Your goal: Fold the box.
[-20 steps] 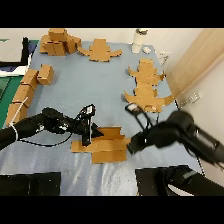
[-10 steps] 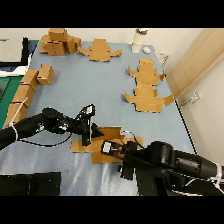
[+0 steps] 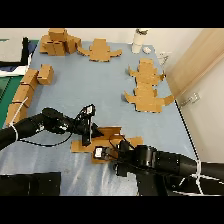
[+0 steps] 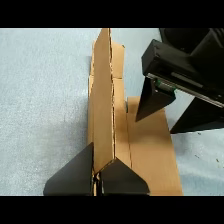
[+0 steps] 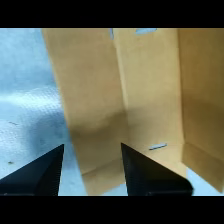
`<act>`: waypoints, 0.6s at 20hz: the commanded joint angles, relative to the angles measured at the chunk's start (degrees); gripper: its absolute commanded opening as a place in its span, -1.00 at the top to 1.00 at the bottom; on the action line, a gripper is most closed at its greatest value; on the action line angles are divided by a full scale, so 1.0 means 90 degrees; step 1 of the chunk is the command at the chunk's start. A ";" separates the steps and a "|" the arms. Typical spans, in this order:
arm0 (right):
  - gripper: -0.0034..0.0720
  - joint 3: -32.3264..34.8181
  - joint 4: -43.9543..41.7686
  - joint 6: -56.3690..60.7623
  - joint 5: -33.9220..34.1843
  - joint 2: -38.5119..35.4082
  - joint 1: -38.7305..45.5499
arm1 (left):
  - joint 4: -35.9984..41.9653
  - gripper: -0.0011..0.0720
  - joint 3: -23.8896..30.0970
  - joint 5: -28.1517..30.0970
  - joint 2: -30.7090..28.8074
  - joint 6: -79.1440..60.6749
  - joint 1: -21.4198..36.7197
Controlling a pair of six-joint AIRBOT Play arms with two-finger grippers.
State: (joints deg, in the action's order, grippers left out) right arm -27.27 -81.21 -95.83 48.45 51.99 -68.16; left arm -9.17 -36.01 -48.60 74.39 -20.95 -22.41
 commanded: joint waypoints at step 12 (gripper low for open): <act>-0.50 -0.0148 0.0678 0.1001 0.0002 -0.0532 -0.0002 | -0.0002 0.95 0.0000 0.0002 0.0002 -0.0002 -0.0002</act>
